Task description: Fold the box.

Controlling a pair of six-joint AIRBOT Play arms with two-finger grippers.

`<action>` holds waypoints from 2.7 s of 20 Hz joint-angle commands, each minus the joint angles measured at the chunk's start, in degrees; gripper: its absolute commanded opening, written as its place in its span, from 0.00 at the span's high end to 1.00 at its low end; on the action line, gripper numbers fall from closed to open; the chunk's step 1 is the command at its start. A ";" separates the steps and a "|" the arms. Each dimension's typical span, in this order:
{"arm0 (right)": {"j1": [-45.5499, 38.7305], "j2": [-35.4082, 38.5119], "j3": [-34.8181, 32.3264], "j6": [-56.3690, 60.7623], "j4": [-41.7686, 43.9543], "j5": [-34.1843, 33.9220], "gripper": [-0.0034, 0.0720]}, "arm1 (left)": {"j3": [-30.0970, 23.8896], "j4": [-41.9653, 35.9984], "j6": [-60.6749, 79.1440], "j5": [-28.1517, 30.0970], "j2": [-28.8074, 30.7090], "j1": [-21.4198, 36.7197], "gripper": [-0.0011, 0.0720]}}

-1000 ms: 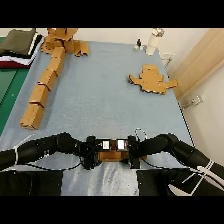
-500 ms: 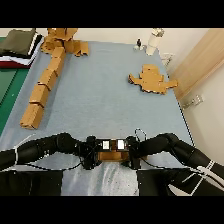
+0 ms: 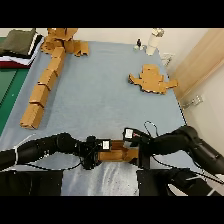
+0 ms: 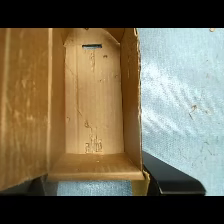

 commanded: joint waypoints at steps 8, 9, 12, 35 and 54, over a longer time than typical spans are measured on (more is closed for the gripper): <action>-0.17 14.82 2.08 55.47 8.04 -8.63 0.10 | 0.00 0.00 -0.02 0.02 0.02 -0.02 0.38; -0.17 14.58 2.08 57.02 8.13 -6.86 0.32 | 0.00 0.02 -0.02 0.02 0.02 -0.02 0.38; -0.17 11.50 2.16 57.61 10.99 1.46 0.76 | 0.00 0.00 -0.02 0.02 0.02 -0.02 0.38; -4.87 -28.44 4.28 38.88 13.81 21.57 0.96 | 0.00 0.00 -0.02 0.02 0.02 -0.02 0.38; -2.34 8.35 -1.97 20.81 -1.66 -4.35 0.30 | 0.00 0.00 -0.02 0.02 0.02 -0.02 0.38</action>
